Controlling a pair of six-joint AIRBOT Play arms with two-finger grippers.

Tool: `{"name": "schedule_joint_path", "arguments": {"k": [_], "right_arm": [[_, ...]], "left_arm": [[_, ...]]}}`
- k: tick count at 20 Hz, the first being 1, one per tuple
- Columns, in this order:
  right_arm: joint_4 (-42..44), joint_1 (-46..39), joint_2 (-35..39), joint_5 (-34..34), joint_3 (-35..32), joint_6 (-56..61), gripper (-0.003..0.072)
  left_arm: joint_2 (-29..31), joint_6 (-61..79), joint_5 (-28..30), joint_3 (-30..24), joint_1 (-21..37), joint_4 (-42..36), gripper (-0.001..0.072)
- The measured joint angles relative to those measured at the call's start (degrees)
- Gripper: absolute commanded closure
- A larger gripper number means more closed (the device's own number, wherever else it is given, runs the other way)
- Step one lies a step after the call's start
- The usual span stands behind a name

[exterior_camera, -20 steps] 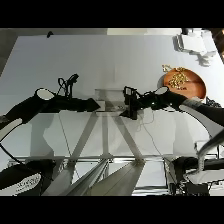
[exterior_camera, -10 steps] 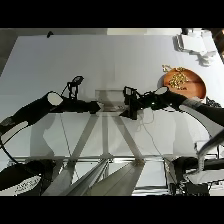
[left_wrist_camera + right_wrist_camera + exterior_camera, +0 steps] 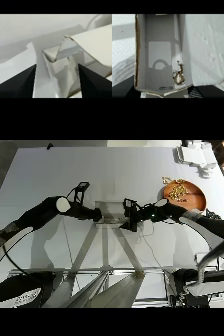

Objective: Fold the box and place the chain.

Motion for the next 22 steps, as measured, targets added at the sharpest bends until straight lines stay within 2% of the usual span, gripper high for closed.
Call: {"name": "schedule_joint_path", "arguments": {"k": [3, 6, 7, 10, 13, 16, 17, 18, 19, 20, 21, 22], "right_arm": [[0.0, 0.0, 0.0, 0.0, 0.0, 0.0, 0.0148], [0.0, 0.0, 0.0, 0.0, 0.0, 0.0, 0.0148], [0.0, 0.0, 0.0, 0.0, 0.0, 0.0, 0.0148], [0.0, 0.0, 0.0, 0.0, 0.0, 0.0, 0.0148], [0.2, 0.0, 0.0, 0.1, 0.0, 0.0, 0.0148], [0.2, 0.0, 0.0, 0.2, 0.0, 0.0, 0.0148], [0.2, 0.0, 0.0, 0.2, 0.0, 0.0, 0.0148], [0.2, 0.0, 0.0, 0.1, 0.0, 0.0, 0.0148], [-0.2, 0.0, 0.0, -0.2, 0.0, 0.0, 0.0148], [-0.4, 0.0, 0.0, -0.2, 0.0, 0.0, 0.0148], [-0.3, 0.0, 0.0, -0.3, 0.0, 0.0, 0.0148], [-0.2, 0.0, 0.0, -0.2, 0.0, 0.0, 0.0148]], "left_arm": [[-3.3, -8.8, -4.7, 3.3, -2.8, 8.3, 0.0133], [-5.3, -17.7, -5.9, 5.0, -5.4, 15.3, 0.0179], [-5.7, -20.0, -5.9, 5.3, -6.0, 16.9, 0.0257], [-6.3, -26.3, -5.7, 5.8, -7.3, 20.1, 0.0388], [-6.6, -29.4, -5.5, 6.0, -8.1, 21.1, 0.0700], [-6.7, -30.5, -5.6, 6.1, -8.5, 21.9, 0.0699], [-6.7, -30.6, -5.6, 6.1, -8.5, 21.9, 0.0661], [-6.7, -30.6, -5.6, 6.1, -8.5, 22.0, 0.0534], [-6.8, -30.6, -5.6, 6.1, -8.5, 21.9, 0.0337], [-6.8, -30.2, -6.2, 6.1, -8.5, 21.8, 0.0225], [-6.7, -29.2, -6.0, 6.1, -8.3, 21.0, 0.0190], [-6.5, -28.0, -6.2, 6.1, -8.0, 20.0, 0.0190]]}}
